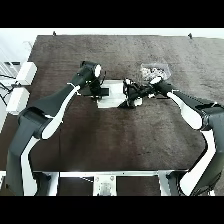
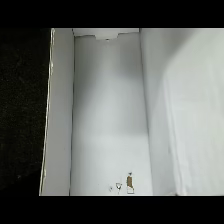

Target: Fold the box and place the chain.

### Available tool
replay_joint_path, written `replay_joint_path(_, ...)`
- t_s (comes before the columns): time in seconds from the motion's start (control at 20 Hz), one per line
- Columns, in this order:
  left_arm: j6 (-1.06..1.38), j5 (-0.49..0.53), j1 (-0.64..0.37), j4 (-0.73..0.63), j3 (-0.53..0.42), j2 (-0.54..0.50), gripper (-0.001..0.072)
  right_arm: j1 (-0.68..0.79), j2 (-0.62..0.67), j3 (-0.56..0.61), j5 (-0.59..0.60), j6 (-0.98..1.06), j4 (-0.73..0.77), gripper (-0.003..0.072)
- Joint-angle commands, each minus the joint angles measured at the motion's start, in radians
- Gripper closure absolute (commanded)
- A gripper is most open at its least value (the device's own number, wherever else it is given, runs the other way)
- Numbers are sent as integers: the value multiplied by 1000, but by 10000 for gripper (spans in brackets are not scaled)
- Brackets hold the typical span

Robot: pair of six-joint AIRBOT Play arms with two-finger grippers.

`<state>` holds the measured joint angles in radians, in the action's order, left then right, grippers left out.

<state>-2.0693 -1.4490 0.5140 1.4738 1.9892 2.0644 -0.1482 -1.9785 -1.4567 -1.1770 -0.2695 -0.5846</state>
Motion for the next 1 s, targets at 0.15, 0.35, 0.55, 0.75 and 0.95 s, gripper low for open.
replay_joint_path(0.15, 11, 0, 0, -7, 4, 0, 618, 0, 0, 0, 0, 0, 0, 94)
replay_joint_path(0.35, 18, -21, 0, -1, 18, -10, 553, 0, 0, 0, 0, 0, 0, 94)
replay_joint_path(0.55, 27, -50, 0, 9, 22, -15, 380, 0, 0, 0, 0, 0, 0, 94)
replay_joint_path(0.75, 38, -86, 0, 11, 32, -23, 235, 0, 0, 0, 0, 0, 0, 94)
replay_joint_path(0.95, 56, -88, 0, 12, 31, -95, 235, 0, 0, 0, 0, 0, 0, 94)
